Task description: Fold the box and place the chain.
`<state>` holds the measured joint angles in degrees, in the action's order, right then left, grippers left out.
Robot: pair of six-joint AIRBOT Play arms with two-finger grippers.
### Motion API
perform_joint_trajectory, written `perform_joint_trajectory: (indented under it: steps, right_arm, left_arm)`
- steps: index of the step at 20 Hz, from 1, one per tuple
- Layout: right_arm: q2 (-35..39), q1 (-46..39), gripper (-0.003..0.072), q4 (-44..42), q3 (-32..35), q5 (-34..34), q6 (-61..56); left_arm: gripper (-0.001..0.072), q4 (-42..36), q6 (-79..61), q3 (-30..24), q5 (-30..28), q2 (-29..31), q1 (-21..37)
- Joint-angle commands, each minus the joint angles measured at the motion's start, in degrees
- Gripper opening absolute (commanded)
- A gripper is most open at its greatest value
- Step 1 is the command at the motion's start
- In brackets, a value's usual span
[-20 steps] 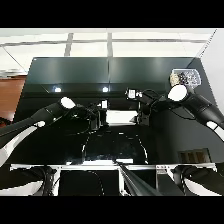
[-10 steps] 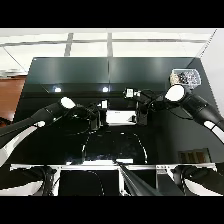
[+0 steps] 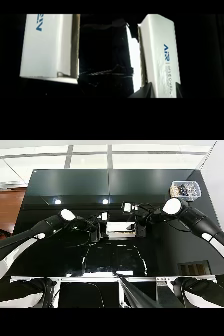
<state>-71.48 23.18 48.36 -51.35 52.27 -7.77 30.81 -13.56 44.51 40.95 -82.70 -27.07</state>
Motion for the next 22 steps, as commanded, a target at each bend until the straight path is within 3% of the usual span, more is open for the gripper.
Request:
perform_joint_trajectory:
  steps: [1, 22]
  right_arm:
    - [0.0, 0.0, 0.0314, -0.1, -0.1, 0.6, -0.7]
    - [-1.3, 0.2, 0.0314, 0.2, 0.3, 3.7, -1.4]
  left_arm:
    - [0.0349, 0.0, -0.2, 0.0, 0.0, 0.0, 0.0]
    - [0.0349, 0.0, -0.2, 0.0, 0.0, 0.0, 0.0]
